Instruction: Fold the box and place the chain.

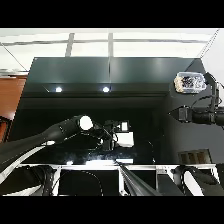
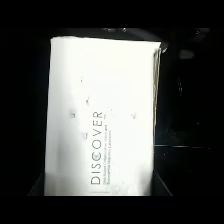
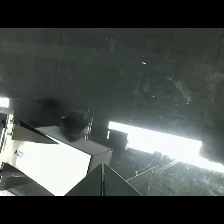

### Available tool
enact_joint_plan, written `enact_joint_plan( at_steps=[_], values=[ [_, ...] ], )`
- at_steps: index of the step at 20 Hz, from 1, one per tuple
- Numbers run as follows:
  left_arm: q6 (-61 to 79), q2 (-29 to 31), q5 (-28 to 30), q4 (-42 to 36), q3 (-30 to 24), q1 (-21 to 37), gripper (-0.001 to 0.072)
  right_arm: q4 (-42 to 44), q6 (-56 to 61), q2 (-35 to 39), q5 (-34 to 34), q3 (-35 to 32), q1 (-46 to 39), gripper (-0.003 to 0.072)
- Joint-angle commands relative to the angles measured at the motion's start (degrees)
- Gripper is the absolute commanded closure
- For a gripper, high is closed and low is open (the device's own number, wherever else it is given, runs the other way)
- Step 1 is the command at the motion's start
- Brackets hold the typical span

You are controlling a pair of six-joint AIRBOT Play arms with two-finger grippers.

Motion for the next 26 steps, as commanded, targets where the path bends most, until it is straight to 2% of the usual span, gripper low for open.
enact_joint_plan(
  at_steps=[1, 4, 7, 9, 11, 13, 15, 18, 21, 24, 26],
  values=[
    [-6.56, 0.2, -3.74, 2.45, 1.86, 2.84, 0.0362, -0.33, 0.02, 0.02, -0.02, -0.02, -0.04, 0.0682],
    [-14.1, 1.01, -6.91, 9.27, 4.9, 11.93, 0.0361, -0.44, 0.02, 0.02, -0.74, -0.02, -0.04, 0.0682],
    [-18.34, 1.49, -7.32, 14.71, 8.26, 25.97, 0.0361, -0.44, 0.04, 0.02, -1.42, -0.02, -0.04, 0.0682],
    [-18.32, 1.38, -5.77, 14.95, 10.56, 36.5, 0.0361, -0.39, 0.11, 0.02, -1.7, -0.02, -0.04, 0.0682],
    [-18.34, 0.74, -1.7, 14.97, 12.87, 46.1, 0.0361, -0.39, 0.94, 0.02, -2.23, -0.02, -0.04, 0.0682],
    [-19.43, -1.77, 0.66, 14.93, 17.46, 54.73, 0.0361, -0.35, 1.57, 0.02, -2.32, -0.02, -0.04, 0.0682],
    [-22.1, -6.93, 0.57, 14.95, 24.68, 60.59, 0.0361, -0.33, 3.5, 0.02, -2.38, -0.02, -0.04, 0.0682],
    [-27.02, -17.31, -0.59, 15.04, 37.66, 65.11, 0.0361, -0.37, 4.35, 0.02, -2.38, -0.02, -0.04, 0.0682],
    [-27.76, -26.8, -0.96, 17.4, 49.11, 66.62, 0.0361, -0.39, 5.57, 0.02, -2.47, -0.02, -0.04, 0.0682],
    [-35.76, -34.21, -1.75, 23.17, 57.02, 67.12, 0.0361, -0.39, 7.13, -0.02, -4.85, -0.02, -0.04, 0.0682],
    [-36.79, -37.77, -4.52, 24.63, 60.76, 67.14, 0.0358, -0.44, 7.13, -0.02, -5.84, -0.02, -0.04, 0.0682]
  ],
)
